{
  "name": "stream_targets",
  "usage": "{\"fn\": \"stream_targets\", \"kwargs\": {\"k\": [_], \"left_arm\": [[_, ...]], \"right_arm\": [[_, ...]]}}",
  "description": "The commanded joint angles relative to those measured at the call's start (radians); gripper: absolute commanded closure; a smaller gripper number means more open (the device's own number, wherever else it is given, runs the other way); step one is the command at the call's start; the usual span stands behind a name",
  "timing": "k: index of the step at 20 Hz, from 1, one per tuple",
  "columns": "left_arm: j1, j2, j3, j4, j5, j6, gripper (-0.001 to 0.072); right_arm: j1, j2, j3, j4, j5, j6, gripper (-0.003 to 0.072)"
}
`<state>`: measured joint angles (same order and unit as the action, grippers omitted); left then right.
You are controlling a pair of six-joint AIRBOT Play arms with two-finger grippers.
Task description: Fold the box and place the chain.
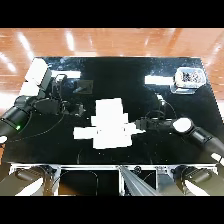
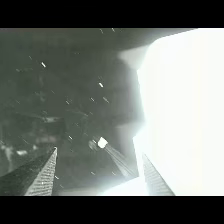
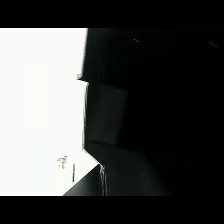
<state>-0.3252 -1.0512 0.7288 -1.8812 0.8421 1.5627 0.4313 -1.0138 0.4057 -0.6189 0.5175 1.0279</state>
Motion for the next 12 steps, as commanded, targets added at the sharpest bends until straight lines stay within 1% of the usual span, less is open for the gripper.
{"fn": "stream_targets", "kwargs": {"k": [1, 3, 4, 5, 8, 10, 11, 12], "left_arm": [[0.0, -0.002, 0.0, -0.047, 0.087, 0.0, 0.0094], [0.001, -0.012, 0.0, -0.072, 0.1, 0.026, 0.0094], [0.008, -0.029, 0.0, -0.115, 0.1, 0.072, 0.0094], [0.024, -0.053, 0.0, -0.177, 0.102, 0.124, 0.0094], [0.114, -0.161, 0.0, -0.431, 0.142, 0.368, 0.0094], [0.17, -0.23, 0.002, -0.588, 0.205, 0.591, 0.0094], [0.192, -0.266, 0.002, -0.644, 0.24, 0.683, 0.0094], [0.206, -0.299, 0.002, -0.672, 0.262, 0.737, 0.0093]], "right_arm": [[0.103, 0.033, -0.023, -0.01, -0.145, -0.03, 0.0655], [0.104, 0.061, -0.024, -0.03, -0.132, -0.03, 0.0655], [0.103, 0.071, -0.024, -0.04, -0.125, -0.029, 0.0655], [0.101, 0.074, -0.024, -0.04, -0.114, -0.029, 0.0655], [0.098, 0.074, -0.025, -0.043, -0.095, -0.023, 0.0655], [0.098, 0.074, -0.025, -0.043, -0.093, -0.01, 0.0655], [0.098, 0.074, -0.025, -0.043, -0.089, -0.01, 0.0655], [0.098, 0.074, -0.025, -0.043, -0.085, -0.009, 0.0655]]}}
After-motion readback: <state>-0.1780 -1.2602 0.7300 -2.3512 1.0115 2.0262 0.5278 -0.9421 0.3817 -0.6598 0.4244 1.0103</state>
